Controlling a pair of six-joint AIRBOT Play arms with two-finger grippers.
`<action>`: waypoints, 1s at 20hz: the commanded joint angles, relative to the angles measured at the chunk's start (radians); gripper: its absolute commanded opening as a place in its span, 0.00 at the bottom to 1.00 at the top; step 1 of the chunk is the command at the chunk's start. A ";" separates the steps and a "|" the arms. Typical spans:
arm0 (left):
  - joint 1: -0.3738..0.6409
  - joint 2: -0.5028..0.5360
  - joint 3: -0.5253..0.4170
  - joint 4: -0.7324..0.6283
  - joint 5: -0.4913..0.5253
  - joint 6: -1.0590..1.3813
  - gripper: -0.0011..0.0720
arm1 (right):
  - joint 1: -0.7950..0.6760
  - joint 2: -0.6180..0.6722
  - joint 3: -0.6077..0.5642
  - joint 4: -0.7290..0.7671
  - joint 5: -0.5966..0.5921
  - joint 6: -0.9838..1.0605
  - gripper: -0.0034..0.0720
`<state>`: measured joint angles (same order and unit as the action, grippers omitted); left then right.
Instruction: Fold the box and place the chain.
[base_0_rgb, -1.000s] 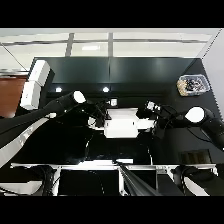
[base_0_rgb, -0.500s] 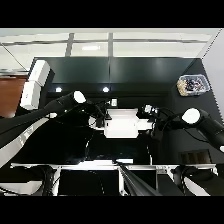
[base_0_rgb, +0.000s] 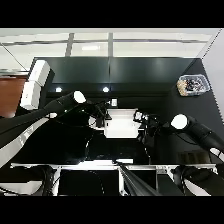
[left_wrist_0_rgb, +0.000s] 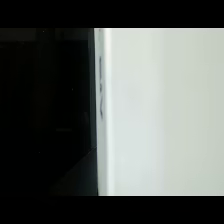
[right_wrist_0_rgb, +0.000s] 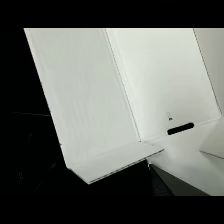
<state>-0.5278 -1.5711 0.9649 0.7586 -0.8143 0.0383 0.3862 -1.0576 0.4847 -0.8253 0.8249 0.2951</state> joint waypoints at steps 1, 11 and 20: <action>0.000 -0.001 -0.001 0.000 -0.001 0.000 0.05 | 0.023 -0.005 -0.013 0.058 -0.061 -0.001 0.91; 0.000 -0.003 -0.001 0.000 -0.002 0.000 0.05 | 0.023 0.035 0.136 -0.121 -0.081 -0.035 0.91; 0.000 -0.003 -0.001 0.000 -0.002 0.000 0.05 | 0.022 0.030 0.145 -0.118 -0.152 -0.087 0.91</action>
<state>-0.5278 -1.5742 0.9649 0.7578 -0.8150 0.0380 0.4088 -1.0245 0.6277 -0.9409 0.6830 0.2161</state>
